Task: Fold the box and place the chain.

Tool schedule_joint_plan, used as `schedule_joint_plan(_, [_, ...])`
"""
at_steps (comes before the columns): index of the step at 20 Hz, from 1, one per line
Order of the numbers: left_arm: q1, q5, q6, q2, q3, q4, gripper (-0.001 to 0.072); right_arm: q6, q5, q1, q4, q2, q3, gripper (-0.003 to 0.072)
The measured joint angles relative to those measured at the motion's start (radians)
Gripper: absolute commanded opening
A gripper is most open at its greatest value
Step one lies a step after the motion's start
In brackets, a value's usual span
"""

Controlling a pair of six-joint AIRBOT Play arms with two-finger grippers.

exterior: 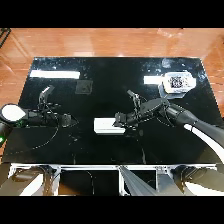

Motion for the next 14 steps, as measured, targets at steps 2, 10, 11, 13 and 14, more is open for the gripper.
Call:
schedule_joint_plan(2, [0.0, 0.001, 0.0, 0.0, 0.003, 0.0, 0.0509, -0.005, -0.011, -0.003, -0.001, 0.006, 0.004, 0.0022])
schedule_joint_plan(10, [-0.007, -0.02, 0.093, -0.032, 0.14, 0.012, 0.0509, -0.053, -0.107, -0.146, -0.021, 0.253, 0.014, 0.0022])
schedule_joint_plan(11, [-0.02, -0.037, 0.141, -0.054, 0.172, 0.014, 0.0509, -0.045, -0.118, -0.181, -0.061, 0.291, 0.012, 0.0022])
schedule_joint_plan(13, [-0.069, -0.086, 0.268, -0.106, 0.236, 0.013, 0.0513, -0.012, -0.141, -0.25, -0.171, 0.351, 0.003, 0.0022])
schedule_joint_plan(14, [-0.106, -0.094, 0.345, -0.135, 0.269, 0.012, 0.0521, 0.005, -0.152, -0.285, -0.226, 0.375, -0.004, 0.0022])
